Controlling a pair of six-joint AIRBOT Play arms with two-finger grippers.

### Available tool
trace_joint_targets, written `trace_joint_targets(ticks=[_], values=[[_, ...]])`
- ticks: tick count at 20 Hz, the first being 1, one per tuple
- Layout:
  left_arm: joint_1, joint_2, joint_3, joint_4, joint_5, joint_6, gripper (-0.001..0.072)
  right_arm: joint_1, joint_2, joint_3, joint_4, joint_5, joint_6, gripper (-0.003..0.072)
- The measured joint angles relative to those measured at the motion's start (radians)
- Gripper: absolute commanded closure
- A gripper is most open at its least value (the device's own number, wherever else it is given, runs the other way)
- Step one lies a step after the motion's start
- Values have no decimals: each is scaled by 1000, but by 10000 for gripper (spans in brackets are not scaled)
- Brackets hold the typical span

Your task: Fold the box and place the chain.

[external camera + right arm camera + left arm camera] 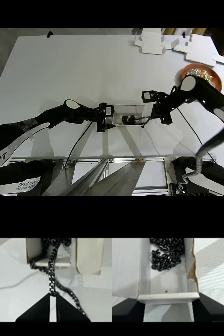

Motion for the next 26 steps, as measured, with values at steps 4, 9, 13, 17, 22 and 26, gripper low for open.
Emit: trace_joint_targets(ticks=[4,9,13,17,22,26], values=[[0,0,0,0,0,0,497,0,140,0,31,5,30,671],[0,0,0,1,0,0,497,0,264,0,260,-6,48,671],[0,0,0,1,0,0,497,35,262,0,374,-27,68,670],[0,0,0,1,0,0,497,134,182,0,371,-113,134,503],[0,0,0,1,0,0,497,211,104,1,243,-225,301,389],[0,0,0,1,0,0,497,224,124,3,80,-203,396,423]])
